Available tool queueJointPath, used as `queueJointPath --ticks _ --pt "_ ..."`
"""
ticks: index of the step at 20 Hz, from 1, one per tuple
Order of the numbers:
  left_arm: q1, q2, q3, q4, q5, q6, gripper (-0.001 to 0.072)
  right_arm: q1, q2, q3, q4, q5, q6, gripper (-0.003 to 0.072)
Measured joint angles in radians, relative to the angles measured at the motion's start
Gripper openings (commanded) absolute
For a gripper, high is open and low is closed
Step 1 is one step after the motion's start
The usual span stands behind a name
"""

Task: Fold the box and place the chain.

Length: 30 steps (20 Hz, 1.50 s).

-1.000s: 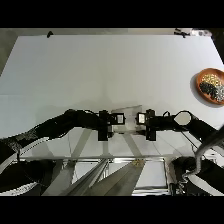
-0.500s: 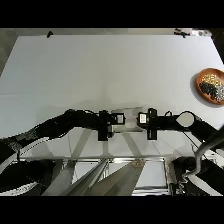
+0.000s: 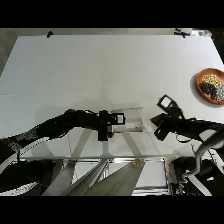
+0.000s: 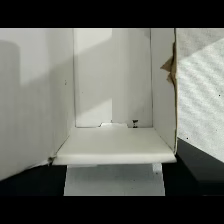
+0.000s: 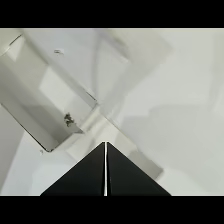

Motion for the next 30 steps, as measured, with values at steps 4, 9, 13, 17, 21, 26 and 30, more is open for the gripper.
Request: queueJointPath --ticks 4,9,13,17,21,26,30 --pt "0.000 0.000 0.000 0.000 0.000 0.000 0.0013 -0.098 0.050 0.112 -0.110 0.240 0.234 0.0000" --pt "0.000 0.000 0.000 0.000 0.000 0.000 0.0013 -0.312 -0.122 0.168 -0.061 0.403 0.161 0.0001" --pt "0.000 0.000 0.000 0.000 0.000 0.000 0.0013 -0.434 -0.371 0.179 0.026 0.383 0.109 0.0003" --pt "0.000 0.000 0.000 0.000 0.000 0.000 0.0013 -0.483 -0.587 0.181 0.100 0.322 0.063 0.0003" --pt "0.000 0.000 0.000 0.000 0.000 0.000 0.0013 -0.496 -0.706 0.182 0.174 0.268 0.014 0.0004" --pt "0.000 0.000 0.000 0.000 0.000 0.000 0.0013 -0.491 -0.755 0.156 0.247 0.241 -0.060 0.0006" --pt "0.000 0.000 0.000 0.000 0.000 0.000 0.0013 -0.430 -0.765 0.146 0.277 0.217 -0.085 0.0009"
